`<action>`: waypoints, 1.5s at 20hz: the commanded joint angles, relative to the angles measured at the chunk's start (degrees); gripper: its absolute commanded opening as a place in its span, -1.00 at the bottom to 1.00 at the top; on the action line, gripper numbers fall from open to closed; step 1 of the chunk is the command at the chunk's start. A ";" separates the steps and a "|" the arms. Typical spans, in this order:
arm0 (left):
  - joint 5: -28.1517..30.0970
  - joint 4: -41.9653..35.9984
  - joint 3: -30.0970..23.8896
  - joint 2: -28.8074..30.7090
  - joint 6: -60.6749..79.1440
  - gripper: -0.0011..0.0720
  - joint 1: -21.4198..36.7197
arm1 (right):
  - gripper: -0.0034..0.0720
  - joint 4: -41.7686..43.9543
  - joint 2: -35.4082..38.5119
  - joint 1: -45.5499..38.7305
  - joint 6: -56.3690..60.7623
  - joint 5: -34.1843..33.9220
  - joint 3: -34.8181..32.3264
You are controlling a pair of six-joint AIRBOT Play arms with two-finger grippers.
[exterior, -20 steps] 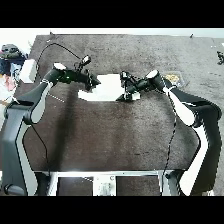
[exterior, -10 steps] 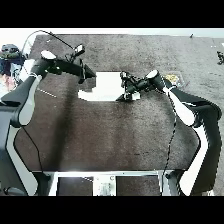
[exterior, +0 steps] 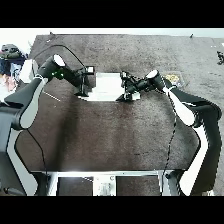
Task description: Fold the box and place the chain.
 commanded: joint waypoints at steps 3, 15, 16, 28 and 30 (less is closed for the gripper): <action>5.51 -4.76 -3.74 0.09 -0.07 0.99 -0.81 | 0.33 0.00 0.02 0.00 0.02 0.02 0.02; 3.80 -7.32 -3.76 -0.37 -0.11 0.96 -1.51 | 0.33 0.00 0.02 -0.04 0.02 0.00 0.04; 3.74 -7.32 -3.76 -0.76 -0.09 0.96 -1.64 | 0.33 0.00 0.02 -0.04 0.02 0.00 0.04; 3.06 -7.93 -3.74 -1.14 -0.55 -0.20 -1.64 | 0.33 0.00 0.02 -0.07 0.02 0.02 0.04; 2.84 -9.97 -3.76 -1.40 -0.52 -0.20 -1.64 | 0.33 0.00 0.02 -0.07 0.02 0.00 0.04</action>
